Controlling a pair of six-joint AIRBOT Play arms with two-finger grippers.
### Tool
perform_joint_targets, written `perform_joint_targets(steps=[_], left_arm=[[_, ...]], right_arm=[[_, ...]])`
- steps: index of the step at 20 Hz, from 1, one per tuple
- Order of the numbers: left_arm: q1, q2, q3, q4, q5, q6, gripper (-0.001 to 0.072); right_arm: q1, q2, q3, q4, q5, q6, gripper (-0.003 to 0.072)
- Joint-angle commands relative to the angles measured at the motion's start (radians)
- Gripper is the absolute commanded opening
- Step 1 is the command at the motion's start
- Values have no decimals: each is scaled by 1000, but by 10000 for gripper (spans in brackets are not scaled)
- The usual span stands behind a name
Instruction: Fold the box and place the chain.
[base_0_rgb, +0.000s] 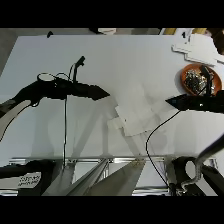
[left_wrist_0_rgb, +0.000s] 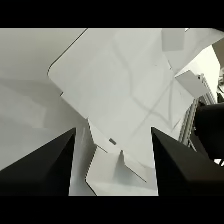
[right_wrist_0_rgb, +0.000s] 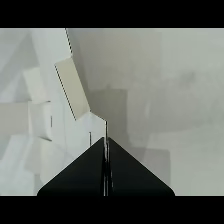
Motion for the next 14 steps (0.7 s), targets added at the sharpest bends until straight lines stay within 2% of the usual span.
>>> perform_joint_targets(steps=[1, 4, 7, 10, 14], left_arm=[[-28, -111, 5, -34, -26, 42, 520], [-66, -185, 56, -36, -38, 37, 519], [-106, -247, 146, -33, -21, 27, 519], [-115, -301, 220, 6, -46, -53, 519], [-123, -328, 248, 78, -88, -123, 519]], right_arm=[[1, 1, 0, 5, 5, -1, 15], [1, 1, 0, 5, 3, -1, 15], [1, 1, 0, 5, -19, -1, 15], [1, 0, 0, 5, -23, -1, 15], [1, 1, 0, 5, -25, -1, 15]])
